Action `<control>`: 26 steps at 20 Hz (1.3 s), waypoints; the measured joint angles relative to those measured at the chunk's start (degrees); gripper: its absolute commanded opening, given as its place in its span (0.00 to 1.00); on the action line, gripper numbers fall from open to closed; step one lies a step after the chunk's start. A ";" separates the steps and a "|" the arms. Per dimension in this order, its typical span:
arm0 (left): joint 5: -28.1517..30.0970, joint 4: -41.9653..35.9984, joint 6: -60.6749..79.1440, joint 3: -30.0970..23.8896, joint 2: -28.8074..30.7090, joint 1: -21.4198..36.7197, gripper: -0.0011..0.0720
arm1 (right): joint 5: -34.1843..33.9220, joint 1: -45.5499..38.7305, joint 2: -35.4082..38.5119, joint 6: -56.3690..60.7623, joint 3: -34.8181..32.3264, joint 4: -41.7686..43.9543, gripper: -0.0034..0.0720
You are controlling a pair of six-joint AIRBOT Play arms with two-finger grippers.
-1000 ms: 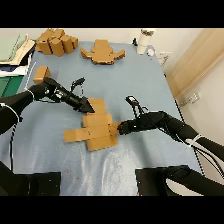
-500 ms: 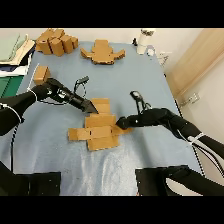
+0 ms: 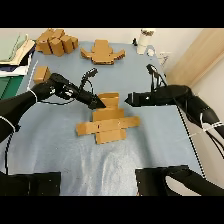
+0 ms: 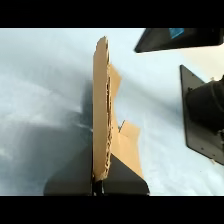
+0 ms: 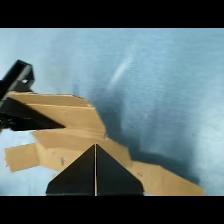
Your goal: Fold the box.
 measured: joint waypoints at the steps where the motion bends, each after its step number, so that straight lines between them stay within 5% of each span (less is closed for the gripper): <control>1: 0.94 -0.44 1.95 -0.83 0.42 -0.15 0.02 | -2.64 -0.15 -0.02 0.63 0.81 -0.39 0.05; 7: 6.19 -7.91 15.56 -9.57 4.48 -0.70 0.02 | -9.31 -0.33 -0.26 6.99 -0.42 -6.97 0.05; 17: 11.76 -6.93 25.88 -16.79 9.18 -6.08 0.03 | 3.32 5.11 -0.31 9.11 -3.15 -9.31 0.05; 26: 13.22 -6.69 27.47 -19.43 9.42 -7.23 0.03 | 5.92 7.02 -0.33 9.29 -3.65 -10.64 0.05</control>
